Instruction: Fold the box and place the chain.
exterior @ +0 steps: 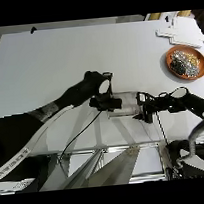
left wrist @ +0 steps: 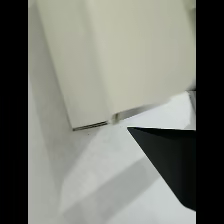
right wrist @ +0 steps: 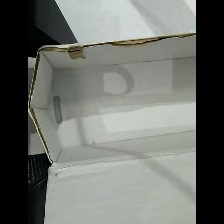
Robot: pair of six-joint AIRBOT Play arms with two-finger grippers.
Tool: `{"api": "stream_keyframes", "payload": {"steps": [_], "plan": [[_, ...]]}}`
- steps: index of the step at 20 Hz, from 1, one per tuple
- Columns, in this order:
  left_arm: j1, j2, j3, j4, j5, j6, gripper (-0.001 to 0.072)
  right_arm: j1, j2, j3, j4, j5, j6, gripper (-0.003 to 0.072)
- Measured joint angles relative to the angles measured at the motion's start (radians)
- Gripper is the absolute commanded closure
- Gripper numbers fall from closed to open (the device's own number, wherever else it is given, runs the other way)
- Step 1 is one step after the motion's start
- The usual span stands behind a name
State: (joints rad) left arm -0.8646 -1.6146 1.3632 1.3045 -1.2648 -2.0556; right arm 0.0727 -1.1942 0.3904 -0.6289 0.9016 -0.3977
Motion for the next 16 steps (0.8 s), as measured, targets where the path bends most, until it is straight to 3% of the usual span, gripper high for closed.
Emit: {"api": "stream_keyframes", "payload": {"steps": [3, 6, 8, 12, 16], "plan": [[0.058, 0.108, -0.003, -0.019, -0.061, 0.186, 0.0177, 0.000, 0.000, 0.000, 0.000, 0.000, 0.000, 0.0328], [0.128, 0.243, -0.064, -0.026, -0.129, 0.426, 0.0174, 0.000, 0.000, 0.000, 0.000, 0.000, 0.000, 0.0328], [0.185, 0.337, -0.166, -0.042, -0.107, 0.652, 0.0175, 0.000, 0.000, 0.000, 0.000, 0.000, 0.000, 0.0328], [0.317, 0.446, -0.441, -0.169, 0.064, 1.327, 0.0226, 0.000, 0.000, 0.000, 0.000, 0.000, -0.001, 0.0328], [0.361, 0.396, -0.624, -0.397, 0.225, 1.980, 0.0192, 0.000, 0.000, 0.000, 0.000, -0.001, -0.001, 0.0328]]}}
